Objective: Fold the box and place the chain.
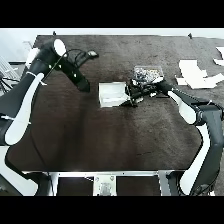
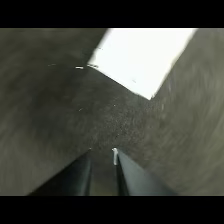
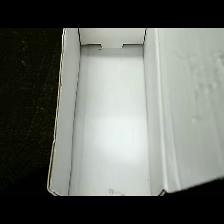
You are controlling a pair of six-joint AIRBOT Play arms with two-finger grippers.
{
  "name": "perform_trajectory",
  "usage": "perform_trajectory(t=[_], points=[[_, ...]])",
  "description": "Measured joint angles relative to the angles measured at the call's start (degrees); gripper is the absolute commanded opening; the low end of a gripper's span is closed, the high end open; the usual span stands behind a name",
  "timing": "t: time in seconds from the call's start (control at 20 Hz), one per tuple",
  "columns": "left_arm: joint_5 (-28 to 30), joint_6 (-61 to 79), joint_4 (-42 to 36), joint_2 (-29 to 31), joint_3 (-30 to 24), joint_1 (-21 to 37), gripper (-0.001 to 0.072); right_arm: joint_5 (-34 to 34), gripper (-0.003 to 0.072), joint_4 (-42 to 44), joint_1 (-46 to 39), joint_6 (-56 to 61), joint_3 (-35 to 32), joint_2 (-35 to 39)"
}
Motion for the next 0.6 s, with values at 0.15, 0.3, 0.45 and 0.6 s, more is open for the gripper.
perform_trajectory(t=[0.15,0.3,0.45,0.6], points=[[6.51,15.04,-8.70,-1.01,-6.51,1.88,0.0718,0.00,0.0360,0.00,0.00,0.02,0.00,0.00],[12.07,28.52,-14.08,-1.64,-10.88,3.41,0.0716,0.00,0.0360,0.00,0.00,0.02,0.00,0.00],[15.96,38.47,-16.06,-2.95,-12.85,4.79,0.0717,0.00,0.0360,0.00,0.00,0.02,0.00,0.00],[17.31,44.61,-18.93,-4.79,-13.68,5.22,0.0717,0.00,0.0360,0.00,0.00,0.02,0.00,0.00]])
